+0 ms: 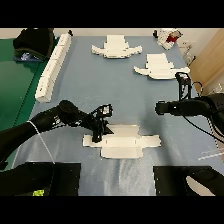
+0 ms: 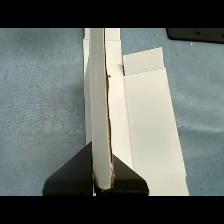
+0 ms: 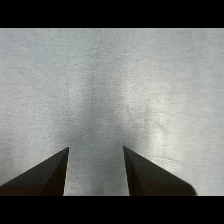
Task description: Fold the box.
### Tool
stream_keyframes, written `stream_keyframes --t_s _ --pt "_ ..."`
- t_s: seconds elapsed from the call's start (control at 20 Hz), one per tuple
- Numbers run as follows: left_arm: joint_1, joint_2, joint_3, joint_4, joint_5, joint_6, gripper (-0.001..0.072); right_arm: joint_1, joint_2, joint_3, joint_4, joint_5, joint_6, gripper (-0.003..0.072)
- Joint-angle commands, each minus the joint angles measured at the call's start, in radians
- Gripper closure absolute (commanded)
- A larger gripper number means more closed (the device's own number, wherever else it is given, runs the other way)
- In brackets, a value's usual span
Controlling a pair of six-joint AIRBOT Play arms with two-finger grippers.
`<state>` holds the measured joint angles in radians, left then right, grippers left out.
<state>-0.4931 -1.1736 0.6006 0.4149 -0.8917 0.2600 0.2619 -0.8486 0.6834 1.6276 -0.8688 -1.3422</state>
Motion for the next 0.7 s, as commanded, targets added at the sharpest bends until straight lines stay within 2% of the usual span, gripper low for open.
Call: stream_keyframes --t_s 0.0,0.25,0.3,0.35,0.4,0.45,0.5,0.65 --pt "0.000 0.000 0.000 0.010 -0.020 0.000 0.0697 0.000 0.000 0.001 0.003 -0.006 0.000 0.0160" --pt "0.000 0.001 0.000 0.009 -0.027 -0.039 0.0697 0.000 0.000 0.001 0.057 -0.053 0.000 0.0162" --pt "0.000 0.001 0.000 0.009 -0.027 -0.044 0.0697 0.000 0.000 0.001 0.070 -0.067 0.000 0.0185" --pt "0.000 0.001 0.000 0.009 -0.026 -0.044 0.0697 0.000 0.000 0.001 0.092 -0.085 0.000 0.0289" --pt "0.000 0.001 0.000 0.009 -0.026 -0.044 0.0697 0.000 0.000 0.001 0.117 -0.108 0.000 0.0462" --pt "0.000 0.001 0.000 0.008 -0.026 -0.044 0.0697 0.001 0.000 0.001 0.140 -0.135 -0.001 0.0602" --pt "0.000 0.001 0.000 0.009 -0.026 -0.044 0.0697 0.004 0.000 0.001 0.153 -0.164 -0.001 0.0684" --pt "0.000 0.001 0.000 0.009 -0.026 -0.044 0.0697 0.021 0.004 0.001 0.180 -0.266 -0.001 0.0683"
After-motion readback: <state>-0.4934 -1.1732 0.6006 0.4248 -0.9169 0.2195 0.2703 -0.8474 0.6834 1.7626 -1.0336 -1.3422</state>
